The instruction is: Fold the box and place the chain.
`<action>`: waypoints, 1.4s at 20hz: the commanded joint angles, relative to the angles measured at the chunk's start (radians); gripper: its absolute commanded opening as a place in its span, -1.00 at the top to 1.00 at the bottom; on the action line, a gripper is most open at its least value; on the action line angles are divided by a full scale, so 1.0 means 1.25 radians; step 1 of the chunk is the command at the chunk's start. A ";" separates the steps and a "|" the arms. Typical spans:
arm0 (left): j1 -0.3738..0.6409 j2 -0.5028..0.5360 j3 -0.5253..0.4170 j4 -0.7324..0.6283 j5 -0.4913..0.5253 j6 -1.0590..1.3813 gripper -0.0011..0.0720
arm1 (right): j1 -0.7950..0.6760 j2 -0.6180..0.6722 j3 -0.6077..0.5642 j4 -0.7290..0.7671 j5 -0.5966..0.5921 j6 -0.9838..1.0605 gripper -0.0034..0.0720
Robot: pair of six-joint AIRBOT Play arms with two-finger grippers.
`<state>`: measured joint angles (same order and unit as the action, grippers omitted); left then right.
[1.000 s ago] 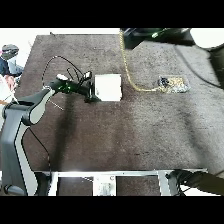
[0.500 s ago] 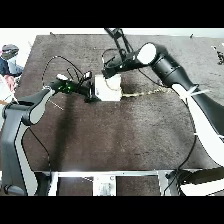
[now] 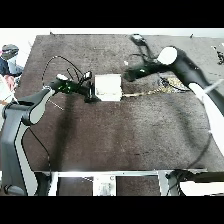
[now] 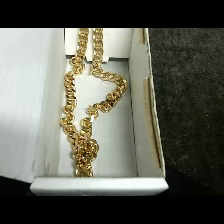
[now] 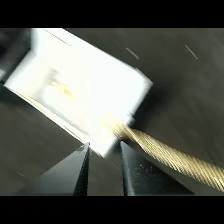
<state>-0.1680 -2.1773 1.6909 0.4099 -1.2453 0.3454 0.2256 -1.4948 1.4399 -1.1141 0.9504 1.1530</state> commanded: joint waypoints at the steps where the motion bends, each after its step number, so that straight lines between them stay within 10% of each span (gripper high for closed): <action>1: 0.001 0.001 0.000 0.000 0.000 0.000 -0.16 | -0.141 0.131 -0.221 0.010 -0.121 0.072 0.26; 6: 0.001 0.001 0.000 0.000 0.000 0.000 -0.16 | -0.289 0.143 -0.395 0.014 -0.313 0.169 0.26; 28: 0.001 0.001 0.000 0.000 0.000 0.000 -0.16 | -0.268 -0.098 -0.331 0.225 -0.479 0.083 0.34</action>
<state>-0.1680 -2.1773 1.6909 0.4099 -1.2453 0.3454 -0.1108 -1.6127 1.0237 -0.8764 0.3614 1.2999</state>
